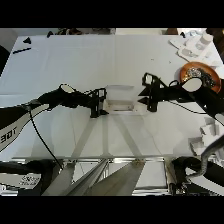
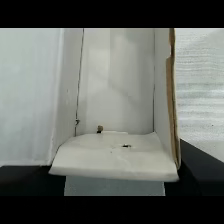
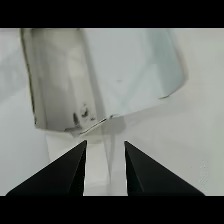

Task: Fold the box and place the chain.

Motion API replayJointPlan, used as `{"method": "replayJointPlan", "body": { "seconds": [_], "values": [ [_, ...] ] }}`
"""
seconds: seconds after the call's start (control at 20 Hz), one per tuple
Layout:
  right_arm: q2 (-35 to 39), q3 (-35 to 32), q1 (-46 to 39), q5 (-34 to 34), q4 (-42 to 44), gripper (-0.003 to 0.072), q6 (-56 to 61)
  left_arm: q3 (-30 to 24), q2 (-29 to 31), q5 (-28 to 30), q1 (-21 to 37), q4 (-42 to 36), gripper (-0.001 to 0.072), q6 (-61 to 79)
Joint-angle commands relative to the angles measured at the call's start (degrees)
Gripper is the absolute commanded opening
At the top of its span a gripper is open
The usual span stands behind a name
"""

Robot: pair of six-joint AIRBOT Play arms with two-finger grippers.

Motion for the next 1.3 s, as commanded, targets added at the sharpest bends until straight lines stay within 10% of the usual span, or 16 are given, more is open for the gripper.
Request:
{"method": "replayJointPlan", "body": {
  "seconds": [0.0, 0.55, 1.0, 1.25],
  "values": [
    [-0.13, -2.73, 0.02, -2.29, -2.32, 0.0282, -6.19, 0.02, 0.04, 0.02, -0.04, 0.02, 0.0318, -0.02],
    [-9.86, -2.71, 3.15, -3.08, 8.11, 0.0303, -22.75, 0.02, 0.04, 0.02, -0.04, 0.00, 0.0318, -0.02],
    [-10.51, -2.71, 4.44, -3.89, 13.03, 0.0082, -22.73, 0.02, 0.04, 0.02, -0.04, 0.00, 0.0318, -0.02],
    [-10.51, -2.73, 4.44, -4.09, 15.41, 0.0344, -22.67, 0.02, 0.04, 0.02, -0.04, 0.00, 0.0318, -0.02]
  ]
}}
